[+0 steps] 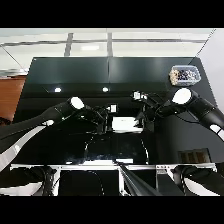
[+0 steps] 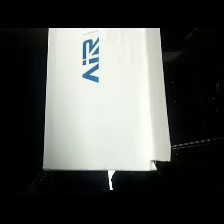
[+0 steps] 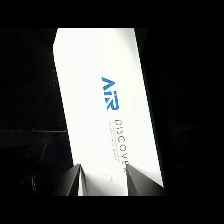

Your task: Fold the box and place the chain.

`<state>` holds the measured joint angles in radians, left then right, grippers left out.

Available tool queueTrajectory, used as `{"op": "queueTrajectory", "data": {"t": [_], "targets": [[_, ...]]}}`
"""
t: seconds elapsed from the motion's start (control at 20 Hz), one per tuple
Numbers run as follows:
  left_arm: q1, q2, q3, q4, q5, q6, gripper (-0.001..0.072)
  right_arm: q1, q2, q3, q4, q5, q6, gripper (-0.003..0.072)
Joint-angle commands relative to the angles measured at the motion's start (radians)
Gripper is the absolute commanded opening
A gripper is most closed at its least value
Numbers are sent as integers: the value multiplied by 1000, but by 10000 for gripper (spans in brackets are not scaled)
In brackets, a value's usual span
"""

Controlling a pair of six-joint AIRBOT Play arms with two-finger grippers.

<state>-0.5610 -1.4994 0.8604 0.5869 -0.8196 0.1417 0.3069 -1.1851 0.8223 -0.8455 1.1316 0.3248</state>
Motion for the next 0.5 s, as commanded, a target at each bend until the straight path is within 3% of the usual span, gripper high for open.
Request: {"op": "queueTrajectory", "data": {"t": [0.0,0.3,0.4,0.45], "targets": [[0,-1,0,1,0,0,443,1,0,-1,3,-10,0,240],[0,-1,0,1,-1,1,442,1,29,0,2,-16,0,230],[0,-1,0,1,-1,0,442,1,39,0,3,-16,0,376],[0,-1,0,1,-1,1,443,1,39,0,3,-16,0,514]]}}
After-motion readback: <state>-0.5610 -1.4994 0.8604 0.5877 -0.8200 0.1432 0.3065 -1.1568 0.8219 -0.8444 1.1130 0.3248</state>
